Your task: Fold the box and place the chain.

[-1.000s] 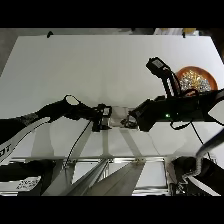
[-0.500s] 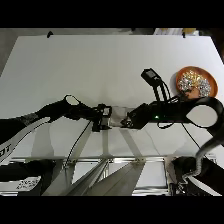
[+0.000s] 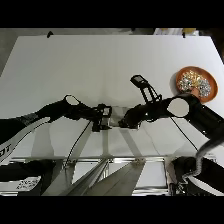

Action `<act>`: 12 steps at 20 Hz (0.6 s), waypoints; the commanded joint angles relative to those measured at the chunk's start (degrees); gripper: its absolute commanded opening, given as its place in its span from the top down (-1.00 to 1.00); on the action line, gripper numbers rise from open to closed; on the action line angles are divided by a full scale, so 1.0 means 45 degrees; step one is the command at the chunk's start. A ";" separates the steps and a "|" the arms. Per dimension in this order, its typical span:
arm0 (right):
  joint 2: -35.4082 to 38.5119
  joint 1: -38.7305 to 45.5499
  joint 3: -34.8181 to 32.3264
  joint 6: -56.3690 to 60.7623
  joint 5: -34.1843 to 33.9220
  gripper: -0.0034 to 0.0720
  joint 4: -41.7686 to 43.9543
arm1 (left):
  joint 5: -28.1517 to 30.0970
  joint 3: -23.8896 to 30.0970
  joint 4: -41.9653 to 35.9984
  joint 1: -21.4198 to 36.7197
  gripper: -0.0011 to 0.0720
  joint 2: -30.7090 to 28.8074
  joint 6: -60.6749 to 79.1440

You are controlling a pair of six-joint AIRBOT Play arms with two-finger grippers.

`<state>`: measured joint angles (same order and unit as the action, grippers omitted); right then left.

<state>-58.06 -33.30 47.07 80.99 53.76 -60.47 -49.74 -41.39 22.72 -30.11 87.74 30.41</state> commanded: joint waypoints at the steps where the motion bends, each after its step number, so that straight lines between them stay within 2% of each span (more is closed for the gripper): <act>1: 0.0136 0.0622 0.1870 -0.0199 0.1579 0.52 -0.0491 | 0.0005 -0.0010 0.0005 0.0000 0.28 -0.0010 0.0000; 2: 0.0151 0.1093 0.2560 -0.0165 0.1977 0.53 -0.0869 | -0.0005 -0.0010 0.0005 0.0000 0.28 -0.0005 0.0005; 3: 0.0151 0.1627 0.3075 -0.0029 0.2161 0.76 -0.1287 | 0.0005 -0.0010 0.0005 0.0000 0.28 -0.0010 0.0000; 4: 0.0151 0.2191 0.3322 -0.0015 0.2127 0.87 -0.1661 | 0.0005 -0.0010 0.0005 0.0000 0.28 -0.0005 0.0000; 7: -0.0155 0.3983 0.3351 0.0219 0.2021 0.87 -0.3065 | 0.0005 -0.0010 0.0005 0.0000 0.28 -0.0010 0.0000; 10: -0.1292 0.5367 0.3337 0.0481 0.2730 0.87 -0.3997 | 0.0005 -0.0010 0.0005 0.0000 0.28 -0.0010 0.0005; 11: -0.1734 0.5707 0.3259 0.0476 0.2861 0.82 -0.4002 | 0.0005 -0.0010 0.0005 0.0000 0.28 -0.0010 0.0005; 12: -0.2152 0.5916 0.3186 0.0476 0.2934 0.57 -0.4002 | 0.0000 -0.0010 0.0005 0.0000 0.28 -0.0010 0.0005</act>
<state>-63.46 -11.31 61.43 82.52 64.60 -75.48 -49.74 -41.39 22.72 -30.11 87.74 30.41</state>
